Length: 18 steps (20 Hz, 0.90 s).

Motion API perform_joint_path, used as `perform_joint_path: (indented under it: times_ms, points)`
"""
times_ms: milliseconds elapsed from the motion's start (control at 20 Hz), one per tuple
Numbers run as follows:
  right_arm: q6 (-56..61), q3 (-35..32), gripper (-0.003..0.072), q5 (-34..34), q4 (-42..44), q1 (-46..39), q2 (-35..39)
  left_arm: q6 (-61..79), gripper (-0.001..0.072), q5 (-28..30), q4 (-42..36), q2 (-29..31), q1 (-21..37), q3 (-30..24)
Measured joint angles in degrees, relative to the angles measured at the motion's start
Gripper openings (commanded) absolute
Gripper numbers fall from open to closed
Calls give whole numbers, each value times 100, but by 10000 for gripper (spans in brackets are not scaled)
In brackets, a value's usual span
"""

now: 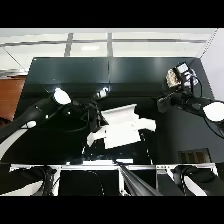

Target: Fold the box and place the chain.

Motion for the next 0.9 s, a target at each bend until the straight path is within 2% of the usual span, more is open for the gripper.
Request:
perform_joint_path:
  times_ms: [200,350,600,900]
  points:
    - [-1287,-343,703,737,-17,260,-28,1211,29,1043,-52,-120,-245,-232]
    - [-2151,-765,703,935,15,522,-46,1561,29,1475,-72,-286,-293,-269]
    - [-3359,-1392,702,809,437,1078,-160,1751,29,1631,-79,-400,-328,-284]
    - [-3818,-1622,702,39,815,1764,-669,1794,29,1670,-76,-424,-328,-284]
